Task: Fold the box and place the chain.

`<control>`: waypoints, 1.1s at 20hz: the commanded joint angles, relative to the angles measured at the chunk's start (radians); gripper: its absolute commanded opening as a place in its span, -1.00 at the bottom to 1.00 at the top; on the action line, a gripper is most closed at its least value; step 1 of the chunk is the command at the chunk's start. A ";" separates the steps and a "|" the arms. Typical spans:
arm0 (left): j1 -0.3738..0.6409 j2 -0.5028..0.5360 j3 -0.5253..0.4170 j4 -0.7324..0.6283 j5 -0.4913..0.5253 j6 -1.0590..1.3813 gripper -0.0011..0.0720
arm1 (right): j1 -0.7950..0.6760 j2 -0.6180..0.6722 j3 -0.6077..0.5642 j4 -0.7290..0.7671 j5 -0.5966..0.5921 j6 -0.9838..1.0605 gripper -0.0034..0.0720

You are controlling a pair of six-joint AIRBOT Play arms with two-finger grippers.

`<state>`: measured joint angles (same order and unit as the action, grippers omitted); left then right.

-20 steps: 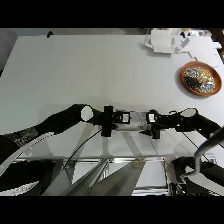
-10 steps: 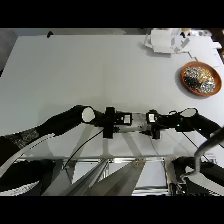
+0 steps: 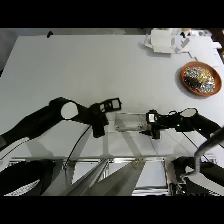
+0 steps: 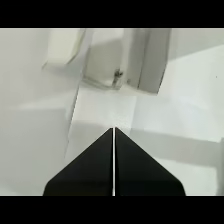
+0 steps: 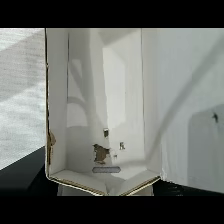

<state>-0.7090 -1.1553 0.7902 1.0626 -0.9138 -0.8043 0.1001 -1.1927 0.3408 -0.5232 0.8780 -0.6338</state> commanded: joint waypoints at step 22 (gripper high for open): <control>0.087 -0.171 -0.168 -0.360 0.185 -0.542 -0.95 | 0.000 0.000 0.000 0.000 0.001 0.000 0.14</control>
<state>-0.5953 -1.3087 0.6228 0.7719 -0.7433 -1.3697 0.1001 -1.1927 0.3408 -0.5228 0.8787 -0.6334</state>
